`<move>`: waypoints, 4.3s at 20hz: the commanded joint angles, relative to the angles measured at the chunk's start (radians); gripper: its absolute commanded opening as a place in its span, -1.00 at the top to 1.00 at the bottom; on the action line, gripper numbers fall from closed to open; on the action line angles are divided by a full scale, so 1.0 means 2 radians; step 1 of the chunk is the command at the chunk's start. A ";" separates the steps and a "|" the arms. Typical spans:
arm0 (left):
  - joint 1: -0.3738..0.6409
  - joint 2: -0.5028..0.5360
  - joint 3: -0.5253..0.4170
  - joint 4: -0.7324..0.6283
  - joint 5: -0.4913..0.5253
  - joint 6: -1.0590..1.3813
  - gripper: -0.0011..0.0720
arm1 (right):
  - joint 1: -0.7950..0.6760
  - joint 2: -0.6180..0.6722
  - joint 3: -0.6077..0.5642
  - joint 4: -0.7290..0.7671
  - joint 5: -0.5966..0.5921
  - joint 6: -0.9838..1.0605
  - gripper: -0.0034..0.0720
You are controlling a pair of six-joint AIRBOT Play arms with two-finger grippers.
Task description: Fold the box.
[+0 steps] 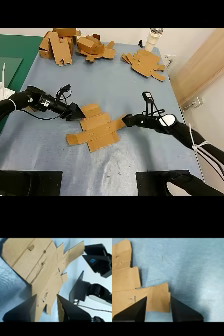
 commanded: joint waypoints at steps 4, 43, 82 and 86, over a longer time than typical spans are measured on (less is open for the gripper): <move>0.001 0.000 0.000 0.000 -0.002 0.001 -0.08 | -0.035 -0.069 0.080 -0.069 0.093 0.011 -0.32; 0.053 -0.029 0.000 -0.008 -0.044 0.027 -0.65 | 0.047 -0.039 0.009 0.008 0.030 -0.039 0.91; -0.023 -0.109 0.067 -0.089 -0.069 0.150 0.82 | 0.100 -0.007 -0.028 -0.010 0.023 0.003 0.90; -0.023 -0.109 0.067 -0.087 -0.074 0.160 0.82 | 0.100 -0.007 -0.028 -0.010 0.023 0.003 0.90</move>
